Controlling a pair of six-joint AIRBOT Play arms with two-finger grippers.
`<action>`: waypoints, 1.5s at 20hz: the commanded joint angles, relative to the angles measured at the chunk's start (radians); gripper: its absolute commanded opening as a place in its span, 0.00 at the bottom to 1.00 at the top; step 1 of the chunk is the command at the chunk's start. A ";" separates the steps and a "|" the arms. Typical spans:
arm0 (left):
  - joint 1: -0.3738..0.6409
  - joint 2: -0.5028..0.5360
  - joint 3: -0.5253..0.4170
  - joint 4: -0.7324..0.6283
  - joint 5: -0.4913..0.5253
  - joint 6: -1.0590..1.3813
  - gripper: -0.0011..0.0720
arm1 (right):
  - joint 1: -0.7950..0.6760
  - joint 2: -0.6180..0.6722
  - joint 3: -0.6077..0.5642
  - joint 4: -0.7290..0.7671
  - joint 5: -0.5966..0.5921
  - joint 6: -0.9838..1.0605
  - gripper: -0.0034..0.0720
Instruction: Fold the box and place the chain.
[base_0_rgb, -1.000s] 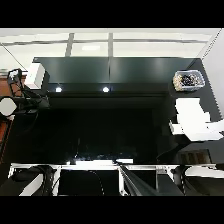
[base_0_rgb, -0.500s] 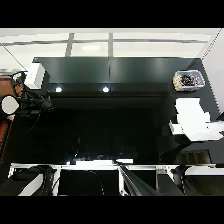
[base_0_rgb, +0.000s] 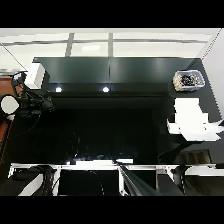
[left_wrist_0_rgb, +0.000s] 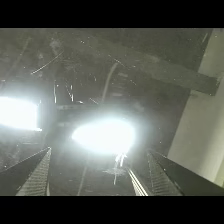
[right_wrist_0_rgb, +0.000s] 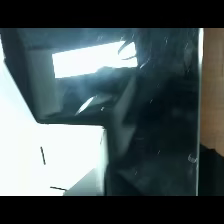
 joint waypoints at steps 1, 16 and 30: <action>0.001 -0.001 0.001 -0.007 0.001 0.001 0.99 | 0.000 0.060 -0.017 0.048 0.012 0.005 0.07; -0.044 -0.001 0.000 -0.158 0.098 0.212 0.98 | 0.265 0.534 -0.532 0.623 -0.076 -0.064 0.07; -0.155 -0.368 0.023 -1.155 0.108 1.099 0.99 | 1.163 0.818 -1.018 1.165 -0.772 -0.205 0.07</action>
